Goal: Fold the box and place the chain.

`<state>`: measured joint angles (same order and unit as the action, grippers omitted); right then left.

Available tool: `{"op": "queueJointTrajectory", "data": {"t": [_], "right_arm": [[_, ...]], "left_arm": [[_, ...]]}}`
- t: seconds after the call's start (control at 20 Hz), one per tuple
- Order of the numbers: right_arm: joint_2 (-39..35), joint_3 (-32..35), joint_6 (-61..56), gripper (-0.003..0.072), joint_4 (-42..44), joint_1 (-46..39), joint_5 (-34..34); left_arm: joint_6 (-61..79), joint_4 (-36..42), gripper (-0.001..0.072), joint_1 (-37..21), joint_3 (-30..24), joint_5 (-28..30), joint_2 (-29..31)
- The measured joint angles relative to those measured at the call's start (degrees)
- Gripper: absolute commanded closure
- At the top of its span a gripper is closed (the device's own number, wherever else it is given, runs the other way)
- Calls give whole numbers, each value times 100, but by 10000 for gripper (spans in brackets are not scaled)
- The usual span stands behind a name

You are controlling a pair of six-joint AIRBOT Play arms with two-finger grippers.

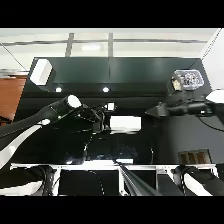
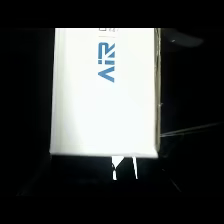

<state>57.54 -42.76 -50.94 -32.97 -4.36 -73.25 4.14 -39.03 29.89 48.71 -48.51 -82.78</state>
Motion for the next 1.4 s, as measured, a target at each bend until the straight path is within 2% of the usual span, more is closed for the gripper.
{"op": "queueJointTrajectory", "data": {"t": [0.2, 0.4, 0.7, 0.8, 1.05, 1.4], "right_arm": [[-341, -33, -55, 677, -675, -997, -485], [-437, 70, -96, 677, -898, -1416, -358], [-470, 153, -118, 677, -994, -1554, -164], [-470, 160, -118, 677, -1012, -1558, -129], [-470, 166, -118, 677, -1016, -1565, -39], [-470, 166, -118, 677, -1027, -1565, 4]], "left_arm": [[-715, -402, -4, -140, 15, -428, 503], [-1185, -295, 1, 116, 424, -605, 662], [-2031, -433, 0, 802, 1718, -549, -321], [-2310, -566, 0, 894, 1969, -544, -632], [-2618, -697, 0, 981, 2194, -599, -1005], [-2702, -732, -3, 1058, 2247, -938, -1115]]}}
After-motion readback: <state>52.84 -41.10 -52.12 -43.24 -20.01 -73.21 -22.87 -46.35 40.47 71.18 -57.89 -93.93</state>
